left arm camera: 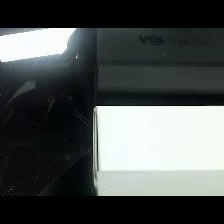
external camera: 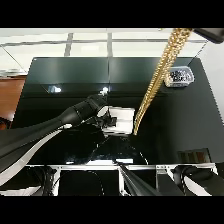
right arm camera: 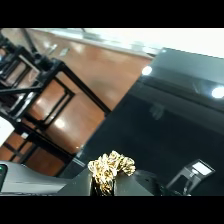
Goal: Fold the box and place the chain.
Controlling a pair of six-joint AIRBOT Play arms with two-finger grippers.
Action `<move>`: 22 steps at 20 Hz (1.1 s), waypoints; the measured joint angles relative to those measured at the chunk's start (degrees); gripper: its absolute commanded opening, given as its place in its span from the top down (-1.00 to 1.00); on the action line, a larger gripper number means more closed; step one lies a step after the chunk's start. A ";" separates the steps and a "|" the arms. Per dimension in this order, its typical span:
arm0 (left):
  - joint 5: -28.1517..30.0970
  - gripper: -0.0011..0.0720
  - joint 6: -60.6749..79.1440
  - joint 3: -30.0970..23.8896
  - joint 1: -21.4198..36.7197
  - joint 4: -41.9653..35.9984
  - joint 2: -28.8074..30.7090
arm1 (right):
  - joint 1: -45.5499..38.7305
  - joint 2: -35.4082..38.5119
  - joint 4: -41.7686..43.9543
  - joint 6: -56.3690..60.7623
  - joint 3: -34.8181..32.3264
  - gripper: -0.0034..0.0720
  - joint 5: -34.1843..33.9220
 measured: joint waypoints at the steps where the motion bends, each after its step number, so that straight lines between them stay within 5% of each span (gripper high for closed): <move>1: -0.02 0.89 0.00 0.00 0.00 0.00 0.00 | 0.72 -0.31 -0.02 -0.02 0.00 0.87 -0.74; 10: 0.00 0.89 0.00 0.00 0.00 0.00 0.00 | 4.31 -1.38 -0.42 -0.15 -0.07 0.87 -4.81; 22: 0.00 0.89 0.00 0.00 0.00 0.00 0.00 | 6.49 -2.16 -7.37 1.09 -9.29 0.87 0.31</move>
